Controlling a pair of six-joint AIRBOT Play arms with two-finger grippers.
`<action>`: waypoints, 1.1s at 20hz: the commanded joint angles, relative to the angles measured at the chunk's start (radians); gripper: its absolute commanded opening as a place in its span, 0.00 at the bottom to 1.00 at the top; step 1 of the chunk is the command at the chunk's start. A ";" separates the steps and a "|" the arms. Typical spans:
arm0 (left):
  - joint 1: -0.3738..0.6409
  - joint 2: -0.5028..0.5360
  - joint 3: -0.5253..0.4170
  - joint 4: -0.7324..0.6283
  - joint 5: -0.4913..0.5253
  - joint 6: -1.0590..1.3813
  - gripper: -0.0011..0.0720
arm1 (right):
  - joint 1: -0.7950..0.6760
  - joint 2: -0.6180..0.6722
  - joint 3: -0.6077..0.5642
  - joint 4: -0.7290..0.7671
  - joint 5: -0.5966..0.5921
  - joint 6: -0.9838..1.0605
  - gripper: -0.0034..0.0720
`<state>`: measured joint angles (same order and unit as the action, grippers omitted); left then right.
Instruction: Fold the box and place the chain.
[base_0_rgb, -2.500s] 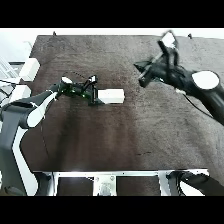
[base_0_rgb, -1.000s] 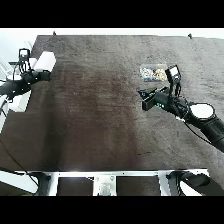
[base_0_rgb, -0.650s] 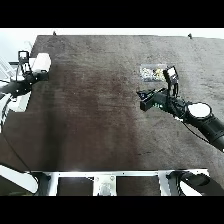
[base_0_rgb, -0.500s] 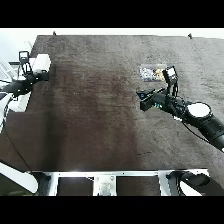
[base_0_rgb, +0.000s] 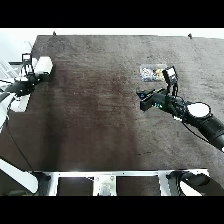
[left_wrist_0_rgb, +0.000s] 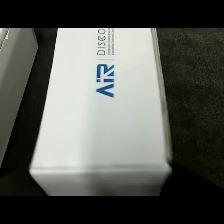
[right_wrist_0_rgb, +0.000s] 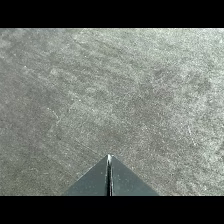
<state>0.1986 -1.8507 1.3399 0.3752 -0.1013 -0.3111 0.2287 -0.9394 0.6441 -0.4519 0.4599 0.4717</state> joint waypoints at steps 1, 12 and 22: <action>0.000 -0.002 0.001 0.006 0.042 0.003 1.00 | 0.001 0.000 0.000 0.002 0.000 0.000 0.06; 0.001 0.159 0.000 0.090 -0.083 0.042 1.00 | 0.000 0.000 0.002 0.023 0.000 0.000 0.64; -0.016 0.608 -0.045 0.050 -0.539 0.065 0.03 | 0.000 0.255 0.010 0.021 -0.208 0.018 0.05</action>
